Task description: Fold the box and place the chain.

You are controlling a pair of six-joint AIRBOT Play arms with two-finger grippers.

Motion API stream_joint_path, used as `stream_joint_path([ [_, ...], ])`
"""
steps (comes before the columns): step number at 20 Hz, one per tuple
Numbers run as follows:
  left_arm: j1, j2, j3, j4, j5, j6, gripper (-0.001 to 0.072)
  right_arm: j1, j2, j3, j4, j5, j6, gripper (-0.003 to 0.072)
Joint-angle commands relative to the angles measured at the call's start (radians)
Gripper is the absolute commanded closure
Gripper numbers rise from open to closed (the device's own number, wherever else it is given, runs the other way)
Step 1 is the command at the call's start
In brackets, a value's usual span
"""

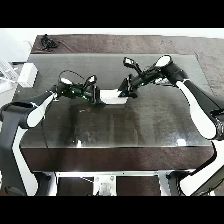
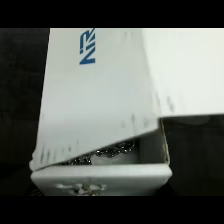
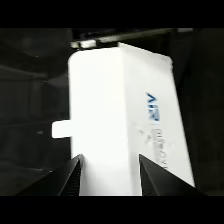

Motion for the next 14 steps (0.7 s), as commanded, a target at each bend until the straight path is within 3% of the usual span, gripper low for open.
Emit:
stream_joint_path([
  [1, 0.001, 0.000, 0.001, 0.000, 0.000, 0.000, 0.0232, 0.016, 0.011, -0.045, 0.012, -0.117, -0.063, 0.0266],
  [10, 0.001, 0.000, 0.001, 0.000, 0.000, 0.000, 0.0232, 0.034, 0.011, -0.046, 0.014, -0.148, -0.088, 0.0236],
  [14, 0.001, 0.000, 0.001, 0.000, 0.000, 0.000, 0.0233, 0.034, 0.023, -0.087, 0.015, -0.114, -0.085, 0.0284],
])
